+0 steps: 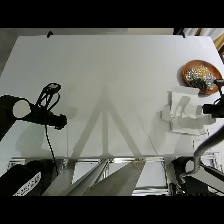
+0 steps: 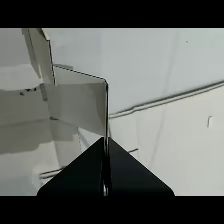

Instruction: Fold the box and place the chain.

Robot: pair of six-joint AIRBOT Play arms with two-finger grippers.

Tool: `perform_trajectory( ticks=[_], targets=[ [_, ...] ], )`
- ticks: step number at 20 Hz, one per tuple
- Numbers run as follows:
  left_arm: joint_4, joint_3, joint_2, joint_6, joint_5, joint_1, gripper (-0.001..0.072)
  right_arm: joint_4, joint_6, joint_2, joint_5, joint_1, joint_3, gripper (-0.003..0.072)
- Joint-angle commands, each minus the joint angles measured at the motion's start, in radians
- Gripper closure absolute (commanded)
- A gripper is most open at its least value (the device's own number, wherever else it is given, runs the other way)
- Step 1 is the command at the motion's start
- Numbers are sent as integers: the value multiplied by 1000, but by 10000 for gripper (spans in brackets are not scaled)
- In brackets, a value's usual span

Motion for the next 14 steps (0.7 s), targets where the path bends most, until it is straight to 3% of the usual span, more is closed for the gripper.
perform_trajectory(
  ticks=[1, 8, 14],
  targets=[
    [0, 0, 1, 0, 0, 0, 127, 206, -101, 129, -27, 72, -39, 671],
    [0, 0, 1, 0, 0, 0, 127, 564, -192, 427, -185, 233, -391, 671],
    [0, 0, 1, 0, 1, 0, 127, 703, -136, 555, -333, 446, -454, 671]
  ],
)
